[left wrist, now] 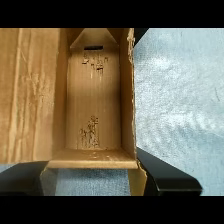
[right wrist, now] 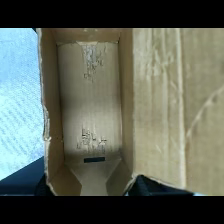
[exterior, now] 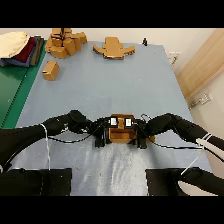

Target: Fold the box.

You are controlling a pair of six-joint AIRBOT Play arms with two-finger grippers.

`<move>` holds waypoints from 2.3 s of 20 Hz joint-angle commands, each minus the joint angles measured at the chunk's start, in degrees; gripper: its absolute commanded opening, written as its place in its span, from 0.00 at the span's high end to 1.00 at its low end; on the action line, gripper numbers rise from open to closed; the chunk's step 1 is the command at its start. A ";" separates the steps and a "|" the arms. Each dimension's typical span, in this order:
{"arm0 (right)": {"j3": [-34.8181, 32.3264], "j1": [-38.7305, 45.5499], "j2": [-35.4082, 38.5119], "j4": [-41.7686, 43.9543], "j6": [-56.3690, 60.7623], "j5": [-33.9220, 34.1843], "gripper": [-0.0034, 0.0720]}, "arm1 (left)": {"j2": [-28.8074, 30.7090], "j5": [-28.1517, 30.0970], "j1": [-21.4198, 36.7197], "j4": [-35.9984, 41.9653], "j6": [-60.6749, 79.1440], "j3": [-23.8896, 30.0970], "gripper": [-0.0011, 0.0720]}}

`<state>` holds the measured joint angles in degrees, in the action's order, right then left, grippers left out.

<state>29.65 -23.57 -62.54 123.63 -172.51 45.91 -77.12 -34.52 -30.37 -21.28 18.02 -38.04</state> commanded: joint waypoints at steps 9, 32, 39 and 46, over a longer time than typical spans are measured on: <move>0.04 -0.07 0.00 0.02 0.02 0.04 0.29 | -0.02 0.04 0.02 0.02 0.00 -0.04 0.46; 0.50 0.35 21.88 -0.61 28.96 15.12 0.01 | -0.02 0.04 0.02 0.02 0.00 -0.04 0.46; 0.50 0.22 29.20 5.22 57.94 16.41 0.01 | -0.02 0.04 0.02 0.02 0.00 -0.07 0.46; 0.50 0.22 28.94 5.29 70.18 12.68 0.01 | -0.02 0.07 0.02 0.02 0.11 -0.11 0.46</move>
<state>30.09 -23.33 -33.80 128.57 -108.03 60.18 -77.12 -34.48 -30.37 -21.26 18.00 -38.06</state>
